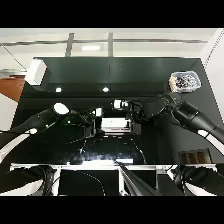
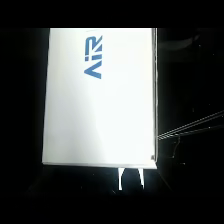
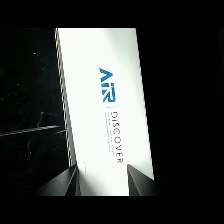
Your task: Fold the box and place the chain.
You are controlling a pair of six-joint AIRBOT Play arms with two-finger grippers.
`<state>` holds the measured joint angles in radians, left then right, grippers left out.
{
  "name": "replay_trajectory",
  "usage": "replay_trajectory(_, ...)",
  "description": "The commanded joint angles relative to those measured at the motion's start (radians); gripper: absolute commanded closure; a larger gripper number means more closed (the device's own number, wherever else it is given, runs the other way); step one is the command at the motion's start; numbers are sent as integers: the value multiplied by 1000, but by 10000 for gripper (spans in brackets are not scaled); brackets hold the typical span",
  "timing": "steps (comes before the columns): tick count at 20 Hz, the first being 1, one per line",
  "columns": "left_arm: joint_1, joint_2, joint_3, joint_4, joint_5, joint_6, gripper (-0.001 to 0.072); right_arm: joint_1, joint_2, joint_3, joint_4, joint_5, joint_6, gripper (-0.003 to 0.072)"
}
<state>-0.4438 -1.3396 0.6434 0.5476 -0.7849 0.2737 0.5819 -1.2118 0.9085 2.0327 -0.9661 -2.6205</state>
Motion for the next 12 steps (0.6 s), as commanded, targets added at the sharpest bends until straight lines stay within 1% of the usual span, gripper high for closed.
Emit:
replay_trajectory(1,0,0,0,2,-4,2,231,0,-1,0,1,6,3,362)
replay_trajectory(12,0,0,0,2,-4,2,231,0,-6,-24,8,-3,6,361)
